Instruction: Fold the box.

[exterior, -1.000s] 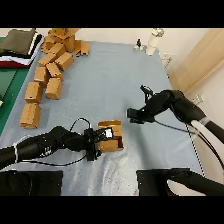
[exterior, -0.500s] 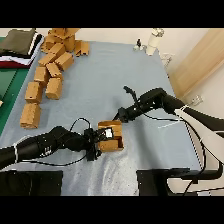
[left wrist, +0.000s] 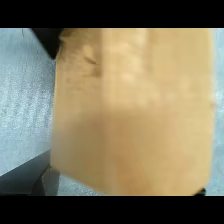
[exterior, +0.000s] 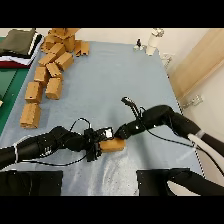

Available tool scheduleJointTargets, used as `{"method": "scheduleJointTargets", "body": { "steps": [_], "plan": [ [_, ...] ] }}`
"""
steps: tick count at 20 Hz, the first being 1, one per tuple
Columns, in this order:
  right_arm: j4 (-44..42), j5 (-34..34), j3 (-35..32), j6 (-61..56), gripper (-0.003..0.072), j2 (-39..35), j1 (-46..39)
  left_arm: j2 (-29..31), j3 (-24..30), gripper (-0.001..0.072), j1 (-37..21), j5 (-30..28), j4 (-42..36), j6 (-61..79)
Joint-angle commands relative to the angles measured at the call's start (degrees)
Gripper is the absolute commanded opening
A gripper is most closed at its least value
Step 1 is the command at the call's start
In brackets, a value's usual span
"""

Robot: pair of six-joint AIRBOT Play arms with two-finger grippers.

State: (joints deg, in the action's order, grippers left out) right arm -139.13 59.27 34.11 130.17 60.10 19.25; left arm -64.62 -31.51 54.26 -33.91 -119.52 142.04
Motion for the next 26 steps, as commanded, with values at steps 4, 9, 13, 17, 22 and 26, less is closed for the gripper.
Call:
{"method": "scheduleJointTargets", "body": {
  "steps": [4,9,13,17,22,26],
  "plan": [
    [10.56,-13.4,-6.97,-0.22,0.0003,-14.53,5.25,-0.04,0.02,0.0468,-0.02,0.0,-0.02,0.0],
    [10.67,-13.79,-6.99,4.81,0.0003,-18.1,10.71,-0.02,0.02,0.0468,-0.02,0.0,-0.02,0.0],
    [11.78,-13.99,-6.99,7.89,0.0003,-18.1,18.08,-0.04,0.02,0.0468,-0.02,0.02,-0.02,0.0],
    [21.16,-15.41,-6.99,7.89,0.0003,-18.01,23.74,-0.04,0.02,0.0468,-0.02,0.02,0.0,0.0],
    [24.04,-18.05,-7.02,8.22,0.0004,-16.55,24.81,-0.04,0.02,0.0468,-0.02,0.02,-0.02,0.0],
    [25.0,-18.08,-6.93,9.44,0.0004,-16.7,24.83,-0.04,0.02,0.0468,-0.02,0.02,0.0,0.0]
  ]
}}
